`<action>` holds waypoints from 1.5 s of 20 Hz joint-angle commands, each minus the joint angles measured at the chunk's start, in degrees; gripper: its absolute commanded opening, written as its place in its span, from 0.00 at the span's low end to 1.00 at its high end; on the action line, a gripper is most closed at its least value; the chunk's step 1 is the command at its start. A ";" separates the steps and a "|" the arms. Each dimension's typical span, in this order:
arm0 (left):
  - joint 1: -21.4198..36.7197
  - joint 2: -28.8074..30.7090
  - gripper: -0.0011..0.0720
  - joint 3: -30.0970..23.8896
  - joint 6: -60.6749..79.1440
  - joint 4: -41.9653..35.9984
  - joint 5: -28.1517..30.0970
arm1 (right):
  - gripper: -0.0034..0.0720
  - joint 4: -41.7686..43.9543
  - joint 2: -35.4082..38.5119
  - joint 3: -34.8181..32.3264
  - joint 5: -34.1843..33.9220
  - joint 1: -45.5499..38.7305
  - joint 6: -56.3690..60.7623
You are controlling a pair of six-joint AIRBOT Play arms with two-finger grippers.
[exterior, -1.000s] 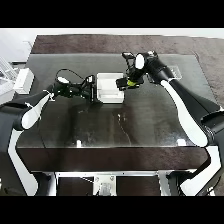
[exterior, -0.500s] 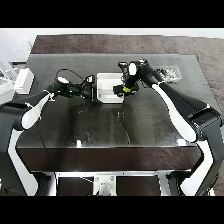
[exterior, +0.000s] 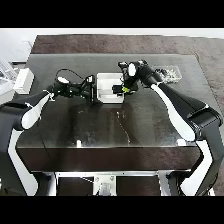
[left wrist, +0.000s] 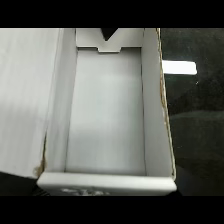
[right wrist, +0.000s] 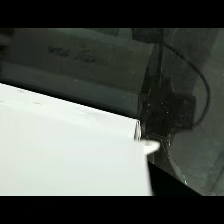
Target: Fold the box and place the chain.
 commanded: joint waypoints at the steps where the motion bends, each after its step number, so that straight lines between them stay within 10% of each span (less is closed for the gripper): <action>1: 0.04 -0.02 0.63 0.00 0.02 0.02 0.02 | 0.52 -0.07 -0.20 -0.02 -0.24 0.24 0.74; 18: 0.04 -0.02 0.63 0.00 0.04 0.00 0.07 | 0.05 -1.38 -1.25 0.11 1.27 0.90 0.92; 25: 0.04 -0.02 0.63 0.00 0.02 0.00 0.07 | 0.29 -1.38 -1.05 2.27 1.22 0.83 0.96; 30: 0.04 -0.02 0.63 0.00 0.04 0.02 0.07 | 0.65 -1.42 -0.59 3.78 1.29 0.83 0.94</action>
